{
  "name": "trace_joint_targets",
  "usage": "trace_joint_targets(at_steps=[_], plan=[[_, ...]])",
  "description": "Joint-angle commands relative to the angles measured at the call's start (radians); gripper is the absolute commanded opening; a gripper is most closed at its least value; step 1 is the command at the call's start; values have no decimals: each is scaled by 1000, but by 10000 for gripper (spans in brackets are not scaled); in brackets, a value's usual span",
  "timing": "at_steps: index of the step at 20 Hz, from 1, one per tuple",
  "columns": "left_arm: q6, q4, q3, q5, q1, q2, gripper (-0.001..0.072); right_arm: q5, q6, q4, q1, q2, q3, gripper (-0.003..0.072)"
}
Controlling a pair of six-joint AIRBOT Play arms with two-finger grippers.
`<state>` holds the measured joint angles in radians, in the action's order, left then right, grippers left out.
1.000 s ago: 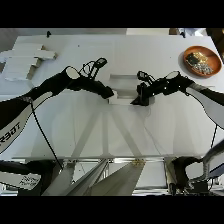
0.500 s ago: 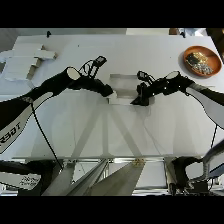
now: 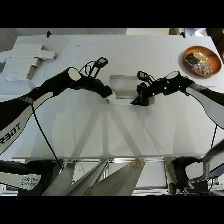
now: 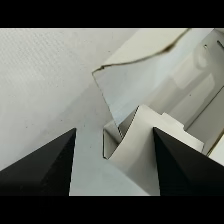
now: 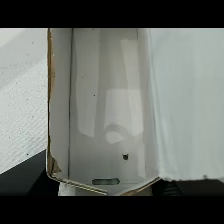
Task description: Fold the box and place the chain.
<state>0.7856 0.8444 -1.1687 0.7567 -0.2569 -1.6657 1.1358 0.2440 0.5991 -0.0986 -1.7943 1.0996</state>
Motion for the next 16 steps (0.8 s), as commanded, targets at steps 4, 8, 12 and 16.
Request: trace_joint_targets(at_steps=[4,8,12,16], plan=[[1,51,0,57,0,29,510,0,0,0,0,-1,1,455],[62,42,-2,169,8,31,542,0,0,0,0,-1,1,455],[137,11,-2,135,14,31,593,0,0,0,0,-1,1,455],[231,1,-2,142,35,31,603,0,0,0,0,-1,1,455]])
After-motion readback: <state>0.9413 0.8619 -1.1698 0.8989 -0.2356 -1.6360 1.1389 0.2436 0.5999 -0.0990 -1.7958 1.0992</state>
